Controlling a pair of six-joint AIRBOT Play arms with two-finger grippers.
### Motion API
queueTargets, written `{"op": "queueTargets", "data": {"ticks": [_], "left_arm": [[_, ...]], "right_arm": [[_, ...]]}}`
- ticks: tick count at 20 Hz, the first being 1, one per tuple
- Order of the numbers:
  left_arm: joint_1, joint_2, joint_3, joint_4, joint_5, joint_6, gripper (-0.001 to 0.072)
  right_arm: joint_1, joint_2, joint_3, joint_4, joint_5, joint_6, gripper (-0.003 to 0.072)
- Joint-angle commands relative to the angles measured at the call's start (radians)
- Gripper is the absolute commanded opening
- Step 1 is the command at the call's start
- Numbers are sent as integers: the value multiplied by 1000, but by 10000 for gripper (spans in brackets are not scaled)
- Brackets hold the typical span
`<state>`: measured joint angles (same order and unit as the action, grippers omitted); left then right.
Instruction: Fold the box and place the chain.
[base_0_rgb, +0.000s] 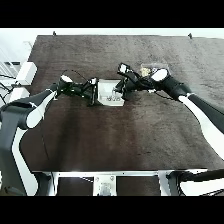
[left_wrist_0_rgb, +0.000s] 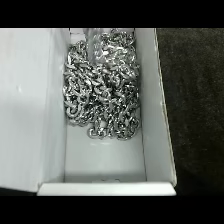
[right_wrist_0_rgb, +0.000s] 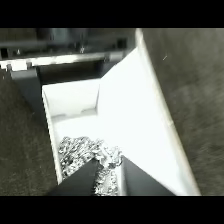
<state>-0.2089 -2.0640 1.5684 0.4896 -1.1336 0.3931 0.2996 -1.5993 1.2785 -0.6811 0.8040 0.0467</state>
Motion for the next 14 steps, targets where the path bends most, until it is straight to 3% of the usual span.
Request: {"op": "queueTargets", "data": {"ticks": [1,3,6,7,8,10,11,14], "left_arm": [[1,0,0,0,0,0,624],[1,0,0,0,0,0,624],[1,0,0,0,0,0,624],[1,0,0,0,0,0,624],[1,0,0,0,0,0,624],[1,0,0,0,0,0,624],[1,0,0,0,0,0,624],[1,0,0,0,-1,0,624]], "right_arm": [[1,-10,5,1,11,32,516],[1,58,5,1,16,33,441],[-11,186,5,2,4,34,418],[-23,218,5,3,-35,41,366],[-38,239,5,17,-110,64,371],[-84,237,19,65,-176,77,364],[-106,225,29,86,-175,78,274],[-162,139,79,114,-109,91,215]]}}
